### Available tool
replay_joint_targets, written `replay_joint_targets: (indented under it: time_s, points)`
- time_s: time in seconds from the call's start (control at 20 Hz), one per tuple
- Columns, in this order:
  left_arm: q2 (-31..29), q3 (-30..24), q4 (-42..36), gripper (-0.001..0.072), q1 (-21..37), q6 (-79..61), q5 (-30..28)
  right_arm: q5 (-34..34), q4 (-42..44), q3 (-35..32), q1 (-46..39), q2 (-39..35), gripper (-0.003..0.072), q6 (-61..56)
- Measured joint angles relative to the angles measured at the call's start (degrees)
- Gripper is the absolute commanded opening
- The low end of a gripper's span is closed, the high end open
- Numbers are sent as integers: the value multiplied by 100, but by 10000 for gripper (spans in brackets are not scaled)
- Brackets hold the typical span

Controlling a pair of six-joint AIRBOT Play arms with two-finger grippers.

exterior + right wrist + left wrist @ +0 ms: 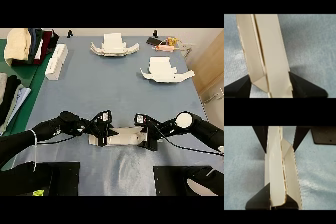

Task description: Fold the box.

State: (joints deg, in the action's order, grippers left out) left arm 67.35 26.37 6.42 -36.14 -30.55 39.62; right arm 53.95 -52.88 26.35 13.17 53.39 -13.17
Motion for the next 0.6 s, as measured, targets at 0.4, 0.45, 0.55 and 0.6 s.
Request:
replay_joint_targets:
  time_s: [0.4, 0.45, 0.55, 0.6]
  points:
    - [0, 0, -2, 15, 0, 0, 0, -2, -26, -2, -2, 55, 701, 376]
    - [0, 0, 0, 16, 0, 0, 0, -24, -26, -9, -2, 66, 701, 476]
    - [0, 0, 0, 15, 0, 0, -2, -98, -2, -15, 0, 107, 701, 745]
    - [0, 0, 0, 16, 0, 0, -2, -164, 28, -20, 0, 142, 700, 881]
